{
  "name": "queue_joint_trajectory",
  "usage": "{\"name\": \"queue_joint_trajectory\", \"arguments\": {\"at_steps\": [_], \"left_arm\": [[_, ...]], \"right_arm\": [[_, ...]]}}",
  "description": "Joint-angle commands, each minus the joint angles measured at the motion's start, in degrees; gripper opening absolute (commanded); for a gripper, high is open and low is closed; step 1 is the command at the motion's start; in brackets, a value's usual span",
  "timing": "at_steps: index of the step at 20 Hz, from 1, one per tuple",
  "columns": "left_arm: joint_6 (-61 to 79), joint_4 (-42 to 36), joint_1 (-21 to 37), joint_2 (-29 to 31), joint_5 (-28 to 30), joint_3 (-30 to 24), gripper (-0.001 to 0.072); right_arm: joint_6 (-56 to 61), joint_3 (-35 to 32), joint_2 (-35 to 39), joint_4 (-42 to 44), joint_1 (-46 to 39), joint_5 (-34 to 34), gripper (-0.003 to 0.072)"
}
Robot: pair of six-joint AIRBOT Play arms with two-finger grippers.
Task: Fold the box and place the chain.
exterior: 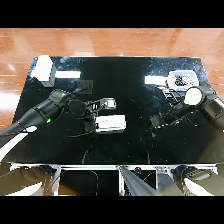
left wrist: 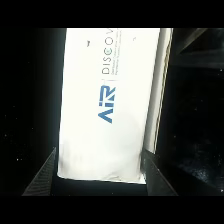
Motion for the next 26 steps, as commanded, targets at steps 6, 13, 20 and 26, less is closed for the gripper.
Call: {"name": "queue_joint_trajectory", "arguments": {"at_steps": [6, 13, 20, 26], "left_arm": [[0.66, -0.22, -0.04, -1.68, -1.14, 0.04, 0.0618], [1.92, -1.81, -0.07, -2.36, -1.09, 0.04, 0.0616], [1.68, -1.77, -0.04, -3.48, -0.68, 0.04, 0.025], [-3.56, 0.79, 0.81, -2.45, -0.15, 0.07, 0.0021]], "right_arm": [[0.02, 0.0, 0.02, 0.02, 0.0, -0.72, 0.072], [0.02, 0.0, 0.0, 0.02, 0.0, -1.11, 0.072], [0.02, 0.0, 0.0, 0.0, 0.0, -1.97, 0.072], [0.0, 0.0, 0.0, 0.0, 0.0, -2.49, 0.072]]}}
